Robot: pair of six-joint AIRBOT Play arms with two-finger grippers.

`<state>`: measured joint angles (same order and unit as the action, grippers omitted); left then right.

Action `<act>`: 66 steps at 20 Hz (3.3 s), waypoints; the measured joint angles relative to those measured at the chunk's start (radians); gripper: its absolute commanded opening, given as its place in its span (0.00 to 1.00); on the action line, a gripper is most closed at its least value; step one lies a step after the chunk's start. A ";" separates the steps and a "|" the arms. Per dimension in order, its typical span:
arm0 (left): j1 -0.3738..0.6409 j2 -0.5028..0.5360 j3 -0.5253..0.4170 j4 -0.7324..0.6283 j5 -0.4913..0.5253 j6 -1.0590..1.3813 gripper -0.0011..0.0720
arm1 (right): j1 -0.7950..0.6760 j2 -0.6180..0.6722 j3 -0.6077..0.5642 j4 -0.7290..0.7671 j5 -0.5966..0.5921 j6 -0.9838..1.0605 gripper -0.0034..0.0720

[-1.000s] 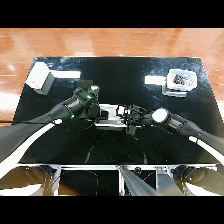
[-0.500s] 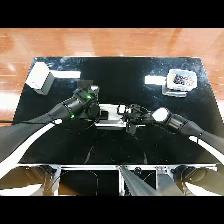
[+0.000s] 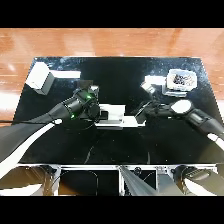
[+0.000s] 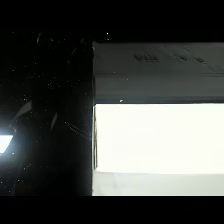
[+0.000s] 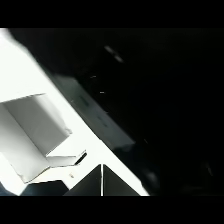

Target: Fold the box and place the chain.

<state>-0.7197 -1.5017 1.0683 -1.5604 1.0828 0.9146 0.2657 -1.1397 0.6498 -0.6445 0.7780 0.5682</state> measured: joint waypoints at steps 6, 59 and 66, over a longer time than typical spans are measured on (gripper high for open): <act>0.002 0.000 0.000 0.008 0.011 -0.005 0.04 | -0.283 0.058 -0.012 -0.148 0.146 0.451 0.08; 0.003 0.000 0.000 0.003 0.025 -0.009 0.04 | 0.372 -0.280 0.371 -0.510 0.129 1.248 0.77; 0.003 0.000 0.000 0.003 0.018 -0.005 0.04 | 0.425 -0.299 0.426 -0.689 0.169 1.421 0.77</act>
<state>-0.7170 -1.5017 1.0683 -1.5570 1.1004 0.9096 0.6910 -1.4391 1.0763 -1.3334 0.9466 1.9896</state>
